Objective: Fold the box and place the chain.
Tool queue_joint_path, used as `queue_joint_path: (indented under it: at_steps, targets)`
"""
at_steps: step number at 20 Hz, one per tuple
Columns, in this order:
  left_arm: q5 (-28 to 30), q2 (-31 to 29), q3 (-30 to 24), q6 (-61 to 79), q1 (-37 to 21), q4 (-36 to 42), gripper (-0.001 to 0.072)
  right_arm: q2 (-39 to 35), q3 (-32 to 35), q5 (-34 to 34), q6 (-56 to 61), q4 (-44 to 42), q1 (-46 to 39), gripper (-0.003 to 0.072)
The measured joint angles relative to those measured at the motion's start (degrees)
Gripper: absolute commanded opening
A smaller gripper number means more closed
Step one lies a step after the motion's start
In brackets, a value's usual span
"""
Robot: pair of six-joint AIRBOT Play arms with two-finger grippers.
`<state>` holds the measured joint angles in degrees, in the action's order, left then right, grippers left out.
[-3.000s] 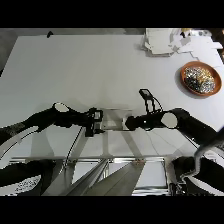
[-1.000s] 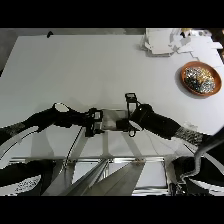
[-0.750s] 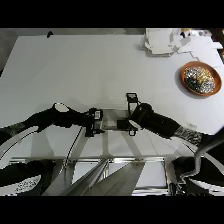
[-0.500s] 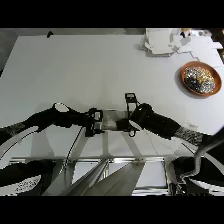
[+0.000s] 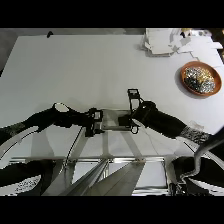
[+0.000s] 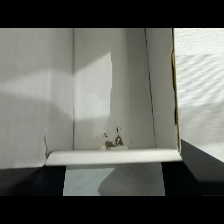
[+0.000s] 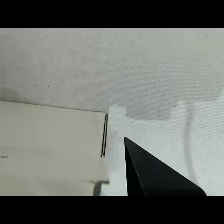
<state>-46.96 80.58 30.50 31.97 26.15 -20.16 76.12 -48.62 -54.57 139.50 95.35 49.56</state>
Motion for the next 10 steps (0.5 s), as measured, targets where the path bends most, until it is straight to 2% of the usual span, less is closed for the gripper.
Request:
queue_joint_path:
  at_steps: [2, 3, 6, 8, 10]
  targets:
    - [0.0, 0.0, 0.0, 0.0, 0.0, 0.0, 0.0014, 0.5, 0.0, 0.0, 0.0, 0.0, -0.3, 0.0212]
    - [0.0, 0.0, 0.0, 0.0, 0.0, 0.0, 0.0014, 0.9, 0.0, 0.1, 0.0, -0.2, -0.4, 0.0155]
    - [0.0, 0.0, 0.0, 0.0, 0.0, 0.0, 0.0014, 2.2, -0.1, 0.4, 0.2, -1.4, -0.5, 0.0151]
    - [0.0, 0.0, 0.0, 0.1, 0.0, 0.0, 0.0014, 2.6, -0.1, 0.4, 0.2, -1.9, -0.5, 0.0102]
    - [0.0, 0.0, 0.0, 0.2, 0.0, 0.0, 0.0014, 2.8, -0.1, 0.5, 0.0, -2.3, -0.4, 0.0101]
